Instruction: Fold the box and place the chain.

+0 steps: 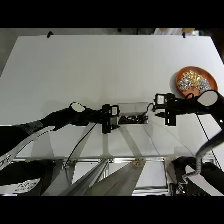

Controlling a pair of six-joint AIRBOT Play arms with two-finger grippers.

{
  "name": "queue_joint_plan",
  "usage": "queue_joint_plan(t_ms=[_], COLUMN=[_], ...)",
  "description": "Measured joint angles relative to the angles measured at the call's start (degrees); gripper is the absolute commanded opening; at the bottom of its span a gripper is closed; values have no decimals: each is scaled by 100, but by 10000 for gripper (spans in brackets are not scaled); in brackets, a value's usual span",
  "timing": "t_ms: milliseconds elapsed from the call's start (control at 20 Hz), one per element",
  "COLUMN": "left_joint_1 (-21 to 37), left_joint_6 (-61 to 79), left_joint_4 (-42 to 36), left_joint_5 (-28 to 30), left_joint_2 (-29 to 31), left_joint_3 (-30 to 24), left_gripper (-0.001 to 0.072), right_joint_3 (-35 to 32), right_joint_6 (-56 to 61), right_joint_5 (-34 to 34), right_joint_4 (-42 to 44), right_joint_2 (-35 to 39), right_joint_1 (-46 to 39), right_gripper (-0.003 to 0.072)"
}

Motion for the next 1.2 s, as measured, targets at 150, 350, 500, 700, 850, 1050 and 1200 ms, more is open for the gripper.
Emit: queue_joint_plan(t_ms=[150, 350, 500, 700, 850, 1050, 1200], left_joint_1=[2, 2, 2, 2, 2, 2, 0], left_joint_6=[-2, 0, 0, -2, 0, 0, -2], left_joint_4=[2, 0, 0, 2, 2, 2, 2], left_joint_5=[-2, -2, 0, 0, 0, 0, 0], left_joint_2=[0, 0, 2, 0, 0, 0, 2], left_joint_3=[0, 0, 0, 0, 0, 0, 0], left_gripper=[311, 311, 311, 311, 311, 311, 311], right_joint_3=[-4, -7, -28, -107, -131, -142, -142], right_joint_6=[-529, -857, -953, -973, -787, -317, 105], right_joint_5=[0, 0, 7, 22, 72, 168, 212], right_joint_4=[133, 232, 409, 468, 444, 214, -245], right_joint_2=[-295, -503, -553, -575, -575, -483, -197], right_joint_1=[103, 284, 330, 350, 350, 350, 350], right_gripper=[217, 217, 184, 68, 16, 15, 15])
